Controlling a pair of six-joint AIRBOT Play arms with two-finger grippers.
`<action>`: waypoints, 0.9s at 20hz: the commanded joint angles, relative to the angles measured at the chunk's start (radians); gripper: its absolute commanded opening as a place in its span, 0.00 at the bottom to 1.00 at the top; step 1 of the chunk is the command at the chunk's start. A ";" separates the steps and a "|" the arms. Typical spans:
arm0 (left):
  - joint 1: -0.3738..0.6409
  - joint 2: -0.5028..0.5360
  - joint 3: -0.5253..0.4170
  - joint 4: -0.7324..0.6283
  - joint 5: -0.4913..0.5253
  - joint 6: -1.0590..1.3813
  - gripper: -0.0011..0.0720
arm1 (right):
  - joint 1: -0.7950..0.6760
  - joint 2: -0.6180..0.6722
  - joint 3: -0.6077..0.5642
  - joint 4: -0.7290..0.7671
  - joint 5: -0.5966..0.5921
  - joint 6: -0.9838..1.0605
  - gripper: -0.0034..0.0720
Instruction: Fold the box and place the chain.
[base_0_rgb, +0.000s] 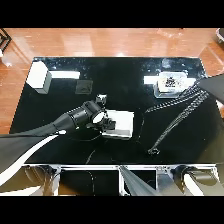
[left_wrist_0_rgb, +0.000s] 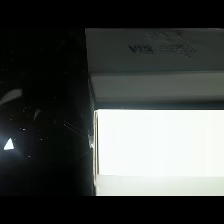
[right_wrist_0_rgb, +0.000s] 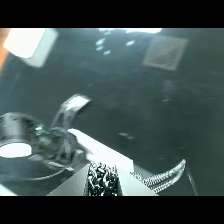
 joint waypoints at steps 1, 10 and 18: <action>0.000 0.000 0.000 0.000 0.000 0.000 0.05 | 0.000 0.001 -0.074 0.134 -0.032 -0.042 0.06; 0.000 0.000 0.000 0.000 0.000 0.000 0.05 | 0.044 -0.014 -0.106 0.324 -0.128 -0.084 0.06; 0.000 0.000 0.000 0.000 0.000 0.000 0.05 | 0.288 -0.099 -0.106 0.318 -0.287 -0.092 0.06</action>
